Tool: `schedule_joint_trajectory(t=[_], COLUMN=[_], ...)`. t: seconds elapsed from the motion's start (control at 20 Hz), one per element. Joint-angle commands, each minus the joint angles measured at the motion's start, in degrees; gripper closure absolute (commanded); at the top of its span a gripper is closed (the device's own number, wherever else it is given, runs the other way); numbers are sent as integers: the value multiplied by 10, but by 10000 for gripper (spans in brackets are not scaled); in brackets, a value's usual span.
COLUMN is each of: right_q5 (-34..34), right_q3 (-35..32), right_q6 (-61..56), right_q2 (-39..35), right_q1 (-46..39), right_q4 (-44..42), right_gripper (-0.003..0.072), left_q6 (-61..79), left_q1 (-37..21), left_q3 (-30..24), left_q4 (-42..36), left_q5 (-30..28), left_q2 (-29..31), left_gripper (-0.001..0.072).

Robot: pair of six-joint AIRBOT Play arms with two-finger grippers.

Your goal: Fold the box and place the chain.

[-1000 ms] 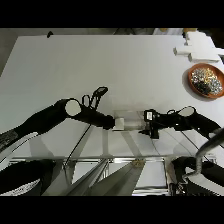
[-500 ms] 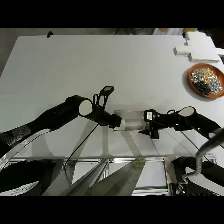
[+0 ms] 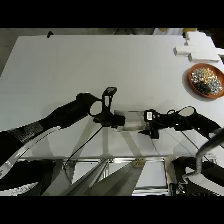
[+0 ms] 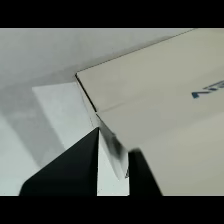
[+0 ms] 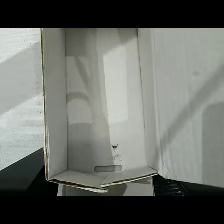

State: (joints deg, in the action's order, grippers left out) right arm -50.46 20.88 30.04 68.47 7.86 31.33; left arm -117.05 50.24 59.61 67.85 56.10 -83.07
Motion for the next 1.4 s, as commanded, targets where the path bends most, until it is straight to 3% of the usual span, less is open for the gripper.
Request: schedule_joint_trajectory(t=[0.0,0.2,0.9,1.1,1.35], right_q5=[1,1,1,1,1], right_q3=[0,0,0,0,0], right_q6=[-2,-2,-2,-2,-2], right_q2=[0,0,0,0,0], right_q1=[0,0,0,0,0], right_q4=[-1,-1,-1,-1,-1], right_gripper=[273,273,273,273,273], left_q6=[-79,-103,-200,-195,-197], left_q1=[16,27,38,43,42], left_q3=[38,83,90,155,162], left_q4=[28,65,114,131,132], left_q5=[19,81,101,171,172], left_q2=[-22,-59,-94,-130,-140], left_gripper=[567,554,482,481,480])
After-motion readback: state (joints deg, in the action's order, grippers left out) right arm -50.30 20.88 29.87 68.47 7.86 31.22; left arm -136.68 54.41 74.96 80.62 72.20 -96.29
